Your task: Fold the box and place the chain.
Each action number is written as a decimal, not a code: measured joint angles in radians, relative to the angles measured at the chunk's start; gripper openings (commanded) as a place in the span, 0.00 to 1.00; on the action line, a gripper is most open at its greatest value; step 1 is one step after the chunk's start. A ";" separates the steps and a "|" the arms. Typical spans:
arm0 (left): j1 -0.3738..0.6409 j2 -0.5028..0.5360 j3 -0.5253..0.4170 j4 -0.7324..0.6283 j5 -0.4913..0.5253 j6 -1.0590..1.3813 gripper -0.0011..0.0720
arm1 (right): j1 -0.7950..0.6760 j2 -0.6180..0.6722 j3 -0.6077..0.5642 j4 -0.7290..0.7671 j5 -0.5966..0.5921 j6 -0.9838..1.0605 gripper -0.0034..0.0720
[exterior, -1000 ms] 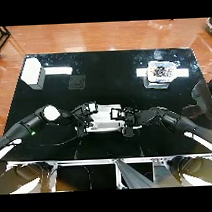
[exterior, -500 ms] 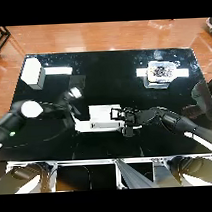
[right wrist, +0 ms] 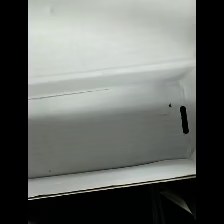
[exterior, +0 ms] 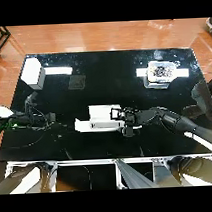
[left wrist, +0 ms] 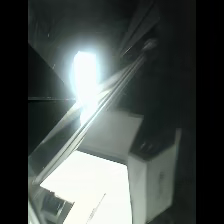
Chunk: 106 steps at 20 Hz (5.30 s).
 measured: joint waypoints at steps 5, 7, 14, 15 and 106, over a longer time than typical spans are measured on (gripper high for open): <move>-0.092 -0.128 -0.030 -0.094 0.049 0.016 0.05 | 0.000 0.000 0.000 0.000 0.000 0.000 0.30; -0.159 -0.171 -0.033 -0.158 0.080 0.037 0.05 | 0.000 0.000 0.000 0.000 0.000 0.000 0.30; -0.261 -0.264 -0.037 -0.339 0.113 0.189 0.04 | 0.000 0.000 0.000 0.000 0.000 0.000 0.30; -0.264 -0.269 -0.037 -0.346 0.105 0.207 0.04 | 0.000 0.000 0.000 0.000 0.000 0.001 0.30; -1.002 -0.283 0.424 0.505 0.155 -1.153 0.59 | -0.001 0.000 0.000 0.005 -0.003 0.013 0.30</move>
